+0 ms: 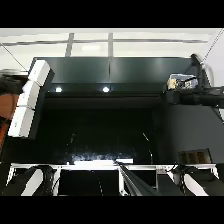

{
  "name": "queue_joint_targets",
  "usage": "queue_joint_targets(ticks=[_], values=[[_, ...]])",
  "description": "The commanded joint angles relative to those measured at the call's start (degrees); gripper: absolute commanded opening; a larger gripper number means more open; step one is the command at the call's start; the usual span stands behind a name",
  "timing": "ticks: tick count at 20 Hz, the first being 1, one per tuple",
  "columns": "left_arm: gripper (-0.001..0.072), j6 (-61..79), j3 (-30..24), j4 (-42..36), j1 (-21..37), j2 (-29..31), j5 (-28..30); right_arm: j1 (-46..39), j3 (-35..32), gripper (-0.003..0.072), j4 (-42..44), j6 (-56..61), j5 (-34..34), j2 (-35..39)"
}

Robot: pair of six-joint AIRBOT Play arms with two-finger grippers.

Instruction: Fold the box and place the chain.

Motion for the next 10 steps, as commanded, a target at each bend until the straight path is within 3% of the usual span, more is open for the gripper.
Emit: queue_joint_targets(ticks=[1, 3, 5, 10], values=[[0.0022, -23.5, 0.6, 15.1, -18.2, 3.4, -0.5, -0.5, 2.7, 0.0027, -23.2, 14.8, -6.8, 6.7], [0.0022, -32.3, -3.9, 23.6, -28.0, 7.5, 4.9, 0.0, -4.2, 0.0027, -27.4, 16.7, -10.2, 12.4], [0.0023, -39.3, -10.1, 29.4, -33.7, 11.3, 10.7, 0.0, -12.4, 0.0028, -28.4, 17.6, -14.2, 15.1], [0.0027, -42.3, -16.9, 31.3, -34.2, 12.7, 11.7, 0.0, -15.8, 0.0027, -26.8, 17.5, -15.1, 15.1]])
